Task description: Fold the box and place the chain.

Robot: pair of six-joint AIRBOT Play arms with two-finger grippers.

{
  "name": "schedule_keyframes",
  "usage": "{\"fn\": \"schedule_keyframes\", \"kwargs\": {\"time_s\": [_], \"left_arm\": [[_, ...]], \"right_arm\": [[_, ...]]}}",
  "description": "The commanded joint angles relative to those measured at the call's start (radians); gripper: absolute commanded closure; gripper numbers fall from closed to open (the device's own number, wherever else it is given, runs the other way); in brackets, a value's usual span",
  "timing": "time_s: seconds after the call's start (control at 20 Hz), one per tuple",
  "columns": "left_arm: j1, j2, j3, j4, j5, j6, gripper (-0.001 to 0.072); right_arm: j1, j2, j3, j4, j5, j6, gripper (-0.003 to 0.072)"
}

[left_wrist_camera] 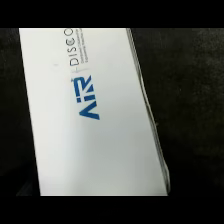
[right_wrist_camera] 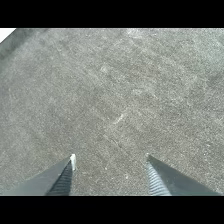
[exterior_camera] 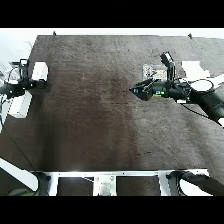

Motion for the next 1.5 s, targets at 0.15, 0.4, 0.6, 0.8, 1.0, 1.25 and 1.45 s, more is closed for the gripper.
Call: {"fn": "schedule_keyframes", "kwargs": {"time_s": [0.15,0.4,0.6,0.8,1.0,1.25,1.45], "left_arm": [[0.017,0.092,0.009,0.037,0.045,-0.014,-0.0011],[0.019,0.164,0.031,0.037,-0.030,-0.015,-0.0011],[0.019,0.252,0.082,0.001,-0.225,-0.016,0.0106],[0.004,0.416,0.088,-0.089,-0.431,0.041,0.0693],[-0.125,0.710,-0.122,-0.108,-0.148,0.100,0.0693],[-0.326,1.038,-0.550,-0.255,0.097,0.278,0.0693],[-0.423,1.189,-0.837,-0.346,0.153,0.334,0.0692]], "right_arm": [[0.000,-0.001,0.000,0.000,0.000,-0.001,0.0128],[0.000,0.000,0.000,0.000,0.001,0.000,0.0128],[0.000,0.022,0.000,0.000,0.000,0.029,0.0363],[0.000,0.137,-0.003,-0.002,-0.078,0.030,0.0678],[0.001,0.375,-0.124,-0.038,-0.444,0.083,0.0680],[0.001,0.682,-0.389,-0.095,-0.725,0.074,0.0680],[0.000,0.880,-0.588,-0.124,-0.797,0.074,0.0681]]}}
